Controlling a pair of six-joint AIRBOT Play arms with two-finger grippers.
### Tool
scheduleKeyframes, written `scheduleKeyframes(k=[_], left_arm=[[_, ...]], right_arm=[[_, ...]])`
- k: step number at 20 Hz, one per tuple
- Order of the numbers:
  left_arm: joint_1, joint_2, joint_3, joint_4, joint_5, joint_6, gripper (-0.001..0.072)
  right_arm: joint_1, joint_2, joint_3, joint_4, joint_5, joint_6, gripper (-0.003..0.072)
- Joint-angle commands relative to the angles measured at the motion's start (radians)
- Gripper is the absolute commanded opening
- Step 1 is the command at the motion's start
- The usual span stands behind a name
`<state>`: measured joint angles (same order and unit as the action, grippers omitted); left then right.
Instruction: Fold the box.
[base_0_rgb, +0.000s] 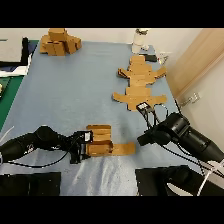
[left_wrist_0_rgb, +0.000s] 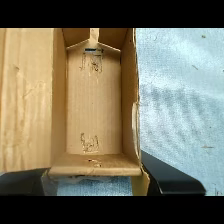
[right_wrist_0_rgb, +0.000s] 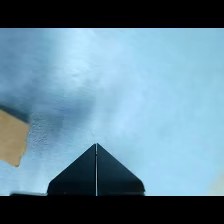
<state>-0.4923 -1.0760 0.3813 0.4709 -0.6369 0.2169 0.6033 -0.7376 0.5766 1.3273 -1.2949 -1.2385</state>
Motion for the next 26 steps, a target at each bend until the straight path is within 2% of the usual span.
scheduleKeyframes(k=[1, 4, 6, 19, 26], left_arm=[[0.0, 0.001, 0.0, 0.0, 0.0, 0.0, 0.052], [0.0, 0.001, 0.0, 0.0, 0.001, 0.0, 0.052], [0.0, 0.001, 0.0, 0.0, -0.001, 0.0, 0.052], [-0.001, 0.001, 0.0, 0.0, 0.0, 0.0, 0.052], [0.0, 0.001, 0.0, 0.0, 0.0, 0.0, 0.052]], right_arm=[[-0.079, -0.006, -0.045, 0.105, 0.021, 0.104, 0.0004], [-0.078, -0.021, -0.115, 0.298, 0.16, 0.038, 0.0005], [-0.075, -0.028, -0.13, 0.382, 0.203, 0.023, 0.0004], [-0.06, -0.028, -0.13, 0.481, 0.213, -0.071, 0.0004], [-0.06, -0.048, -0.132, 0.655, 0.324, -0.229, 0.0004]])
